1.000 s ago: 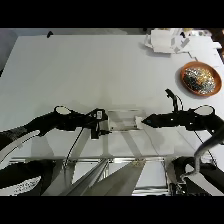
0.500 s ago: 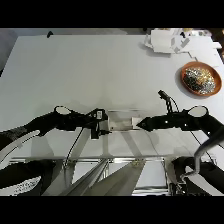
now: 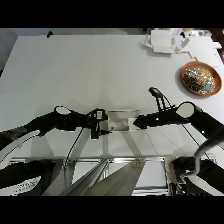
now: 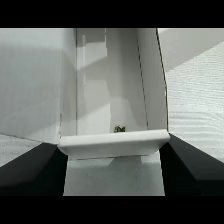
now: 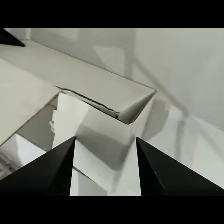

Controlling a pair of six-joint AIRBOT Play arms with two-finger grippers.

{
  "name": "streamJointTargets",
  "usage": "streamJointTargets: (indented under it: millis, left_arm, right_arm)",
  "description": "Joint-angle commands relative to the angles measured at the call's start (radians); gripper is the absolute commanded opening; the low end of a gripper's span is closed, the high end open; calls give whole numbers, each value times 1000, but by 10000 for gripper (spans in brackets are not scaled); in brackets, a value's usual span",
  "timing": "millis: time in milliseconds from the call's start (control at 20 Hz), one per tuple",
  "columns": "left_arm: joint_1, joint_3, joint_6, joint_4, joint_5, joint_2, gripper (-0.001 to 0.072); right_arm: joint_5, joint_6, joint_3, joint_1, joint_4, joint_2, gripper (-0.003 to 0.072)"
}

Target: Fold the box and place the chain.

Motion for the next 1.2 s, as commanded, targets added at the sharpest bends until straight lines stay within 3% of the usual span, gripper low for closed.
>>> streamJointTargets:
  millis: [0, 300, 650, 1150]
  left_arm:
    - [0, 1, 0, 0, 0, 0, 109]
    - [0, 1, 0, 0, 0, 0, 109]
    - [0, 1, 0, 0, 0, 0, 109]
    - [0, 1, 0, 0, 0, 0, 109]
  right_arm:
    - [-27, 262, 24, 74, -211, -5, 385]
    - [-9, 491, 155, 248, -385, -106, 386]
    - [91, 753, 262, 344, -579, -205, 355]
    - [107, 893, 285, 410, -614, -275, 316]
